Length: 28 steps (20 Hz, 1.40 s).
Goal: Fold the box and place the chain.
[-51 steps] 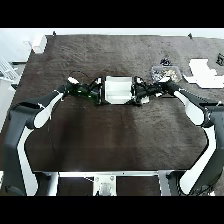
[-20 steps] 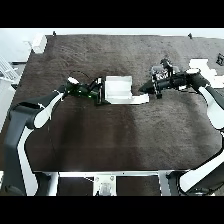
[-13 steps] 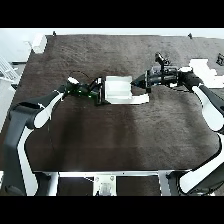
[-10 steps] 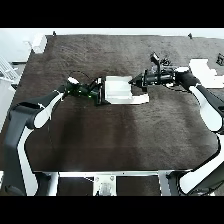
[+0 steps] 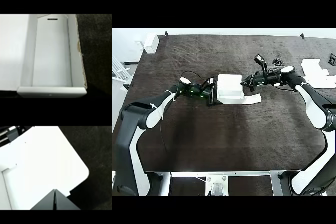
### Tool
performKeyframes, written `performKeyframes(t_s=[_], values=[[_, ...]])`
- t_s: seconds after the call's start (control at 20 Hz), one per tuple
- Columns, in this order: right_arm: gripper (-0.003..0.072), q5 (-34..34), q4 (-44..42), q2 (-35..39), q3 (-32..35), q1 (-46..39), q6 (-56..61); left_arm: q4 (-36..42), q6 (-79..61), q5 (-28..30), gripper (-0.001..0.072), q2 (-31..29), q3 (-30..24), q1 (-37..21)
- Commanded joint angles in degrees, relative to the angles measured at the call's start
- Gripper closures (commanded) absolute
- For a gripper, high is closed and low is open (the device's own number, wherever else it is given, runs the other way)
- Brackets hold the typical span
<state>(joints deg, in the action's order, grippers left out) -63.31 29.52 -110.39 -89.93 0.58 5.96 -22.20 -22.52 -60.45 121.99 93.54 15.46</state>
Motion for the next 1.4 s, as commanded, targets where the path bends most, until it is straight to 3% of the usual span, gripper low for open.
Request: performKeyframes(t_s=[0.0, 0.35, 0.65, 0.9, 0.95, 1.0, 1.05, 1.2, 1.35], values=[[0.0675, -1.0, 5.5, -1.0, -0.9, 1.4, 2.0, 0.0, 0.0, 0.0, 0.0238, 0.0, 0.0, -0.1], [0.0676, -1.6, 6.3, -1.0, -1.3, 1.3, 2.0, 0.0, 0.0, 0.0, 0.0238, 0.0, 0.0, -0.1], [0.0677, -1.4, 4.2, 7.4, -1.1, -1.1, 0.7, 0.2, 0.0, 0.0, 0.0238, 0.0, 0.0, -0.1], [0.0671, -8.9, 8.5, 13.2, 1.1, -4.0, -3.3, 0.2, 0.0, 0.0, 0.0238, 0.0, 0.0, -0.1], [0.0501, -10.7, 9.8, 13.2, 1.9, -4.6, -5.4, 0.2, 0.0, 0.0, 0.0238, 0.0, 0.0, -0.1], [0.0213, -10.8, 10.6, 13.2, 3.5, -5.0, -8.2, 0.2, 0.0, 0.0, 0.0238, 0.0, 0.0, -0.1], [0.0091, -10.7, 11.1, 13.2, 5.4, -5.0, -11.3, 0.2, 0.0, 0.0, 0.0238, 0.0, 0.0, -0.1], [0.0091, -9.9, 12.7, 13.0, 10.3, -4.8, -18.4, 0.2, 0.0, 0.0, 0.0238, 0.0, 0.0, -0.1], [0.0091, -3.2, 12.7, 12.3, 13.0, -4.5, -19.1, 0.2, 0.0, 0.0, 0.0238, 0.0, 0.0, -0.1]])
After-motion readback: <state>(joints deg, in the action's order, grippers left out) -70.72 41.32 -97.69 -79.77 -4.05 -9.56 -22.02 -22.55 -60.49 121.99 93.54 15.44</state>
